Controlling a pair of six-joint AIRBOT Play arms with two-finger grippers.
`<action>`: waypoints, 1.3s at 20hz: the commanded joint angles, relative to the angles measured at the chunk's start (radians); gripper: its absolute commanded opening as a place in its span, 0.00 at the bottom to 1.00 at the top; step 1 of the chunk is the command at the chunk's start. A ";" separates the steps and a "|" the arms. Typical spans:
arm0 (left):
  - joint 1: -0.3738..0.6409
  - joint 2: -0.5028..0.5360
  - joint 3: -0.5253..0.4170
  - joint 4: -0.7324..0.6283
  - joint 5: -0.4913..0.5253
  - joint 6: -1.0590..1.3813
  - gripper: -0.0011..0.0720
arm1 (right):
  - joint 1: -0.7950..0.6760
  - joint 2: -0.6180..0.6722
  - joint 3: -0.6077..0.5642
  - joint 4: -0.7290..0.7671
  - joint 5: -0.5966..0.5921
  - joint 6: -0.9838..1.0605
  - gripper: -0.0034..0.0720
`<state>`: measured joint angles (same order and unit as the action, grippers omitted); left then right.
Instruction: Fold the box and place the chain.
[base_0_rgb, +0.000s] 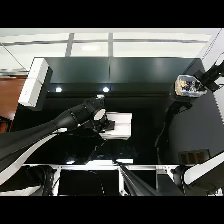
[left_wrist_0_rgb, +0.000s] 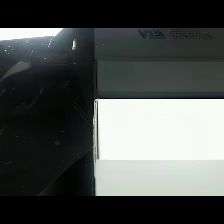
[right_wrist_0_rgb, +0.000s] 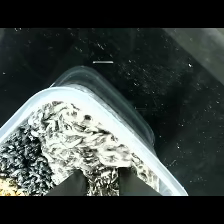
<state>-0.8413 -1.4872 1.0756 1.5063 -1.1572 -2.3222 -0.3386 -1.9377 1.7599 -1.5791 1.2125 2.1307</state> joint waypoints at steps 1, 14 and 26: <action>0.001 -0.001 0.000 0.000 0.000 -0.001 0.05 | 0.001 -0.005 0.025 0.000 0.016 -0.060 0.07; 0.001 -0.001 0.000 0.000 0.000 -0.001 0.05 | 0.004 0.391 0.035 0.060 0.067 -0.419 0.06; 0.001 -0.001 0.000 0.000 0.000 -0.001 0.05 | 0.004 0.665 0.034 0.299 0.074 -0.538 0.06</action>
